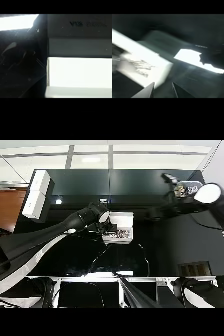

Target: Fold the box and place the chain.

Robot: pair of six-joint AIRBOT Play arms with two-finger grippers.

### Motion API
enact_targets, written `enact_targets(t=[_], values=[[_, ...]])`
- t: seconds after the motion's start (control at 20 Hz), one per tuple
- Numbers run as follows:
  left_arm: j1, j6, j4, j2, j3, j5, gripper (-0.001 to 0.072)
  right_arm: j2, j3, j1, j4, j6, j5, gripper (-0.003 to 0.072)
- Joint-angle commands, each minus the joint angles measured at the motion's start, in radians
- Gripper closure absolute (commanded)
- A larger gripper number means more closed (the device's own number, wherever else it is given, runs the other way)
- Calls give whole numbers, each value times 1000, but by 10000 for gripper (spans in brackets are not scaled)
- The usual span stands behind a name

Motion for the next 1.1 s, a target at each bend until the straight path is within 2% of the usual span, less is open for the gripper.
enact_targets(t=[0.0,0.2,0.45,0.5,0.6,0.75,0.85,0.95,1.05], values=[[1,0,1,-3,0,-17,682,101,-37,-103,-241,19,27,418],[1,-55,2,-5,8,-20,682,112,-90,-110,-241,17,-21,418],[-1,-77,0,-4,66,-40,681,112,-105,-110,-242,16,-26,418],[-1,-111,6,-4,82,-63,614,112,-105,-110,-242,16,-27,418],[-9,-127,30,18,113,-79,19,112,-105,-110,-242,16,-27,418],[-44,-56,139,116,115,-87,1,112,-105,-110,-242,16,-29,418],[-52,43,194,193,100,-133,1,112,-105,-110,-242,16,-36,418],[-33,83,296,281,38,-175,1,112,-105,-110,-243,16,-44,418],[37,86,370,375,-71,-201,1,112,-105,-110,-243,17,-43,418]])
